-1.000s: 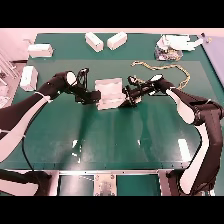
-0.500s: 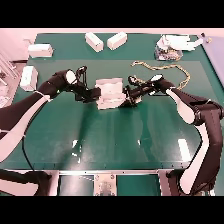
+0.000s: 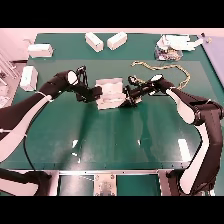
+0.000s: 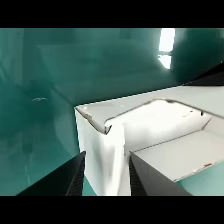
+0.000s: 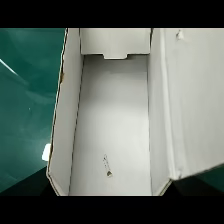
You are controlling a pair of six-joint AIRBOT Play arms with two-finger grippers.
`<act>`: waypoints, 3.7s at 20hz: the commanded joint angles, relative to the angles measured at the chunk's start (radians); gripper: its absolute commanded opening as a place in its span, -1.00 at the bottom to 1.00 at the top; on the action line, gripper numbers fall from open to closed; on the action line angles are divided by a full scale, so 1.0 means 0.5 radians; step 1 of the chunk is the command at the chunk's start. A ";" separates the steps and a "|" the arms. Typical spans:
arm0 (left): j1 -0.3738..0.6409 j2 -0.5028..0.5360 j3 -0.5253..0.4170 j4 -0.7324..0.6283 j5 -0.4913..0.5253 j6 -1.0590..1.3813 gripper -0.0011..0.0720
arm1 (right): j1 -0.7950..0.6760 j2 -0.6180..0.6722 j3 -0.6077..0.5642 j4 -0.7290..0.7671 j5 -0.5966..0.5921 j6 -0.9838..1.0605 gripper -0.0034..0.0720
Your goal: Fold the box and place the chain.
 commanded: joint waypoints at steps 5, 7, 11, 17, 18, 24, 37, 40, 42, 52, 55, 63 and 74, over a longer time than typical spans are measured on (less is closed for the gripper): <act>-0.111 -0.131 0.275 0.424 -0.296 -0.359 -0.10 | 0.001 0.000 0.000 0.001 0.001 0.000 0.41; -0.134 -0.205 0.377 0.451 -0.376 -0.375 -0.10 | 0.001 0.000 0.000 0.001 0.001 0.000 0.41; -0.216 -0.391 0.624 0.589 -0.571 -0.477 -0.10 | 0.001 0.000 0.000 0.001 0.001 0.000 0.41; -0.265 -0.558 0.841 0.731 -0.787 -0.560 -0.10 | 0.001 0.000 0.000 0.002 0.001 0.000 0.41; -0.269 -0.558 0.841 0.742 -0.794 -0.565 -0.19 | 0.001 0.000 0.000 0.002 0.001 0.000 0.41; -0.291 -0.637 0.893 0.789 -0.883 -0.560 -0.40 | 0.001 0.000 0.000 0.001 0.001 0.000 0.41; -0.291 -0.647 0.912 0.775 -0.800 -0.497 -0.56 | 0.001 0.000 0.000 0.001 0.002 0.000 0.41; -0.281 -0.629 0.912 0.715 -0.754 -0.397 0.45 | 0.001 0.000 0.000 0.001 0.001 0.000 0.41; -0.281 -0.625 0.938 0.703 -0.758 -0.349 0.45 | 0.001 0.000 0.000 0.001 0.001 0.000 0.41; -0.278 -0.622 1.286 0.588 -1.025 -0.116 0.46 | 0.001 0.000 0.000 0.001 0.001 0.000 0.41; -0.218 -0.533 1.310 0.583 -1.080 -0.075 0.46 | 0.001 0.000 0.000 0.001 0.001 0.000 0.41; 0.075 -0.272 1.254 0.543 -1.080 0.607 0.45 | 0.001 0.000 0.000 0.001 0.002 0.000 0.41; 0.388 -0.251 1.196 -0.975 -0.936 2.081 0.45 | 0.001 0.000 0.000 0.001 0.001 0.000 0.41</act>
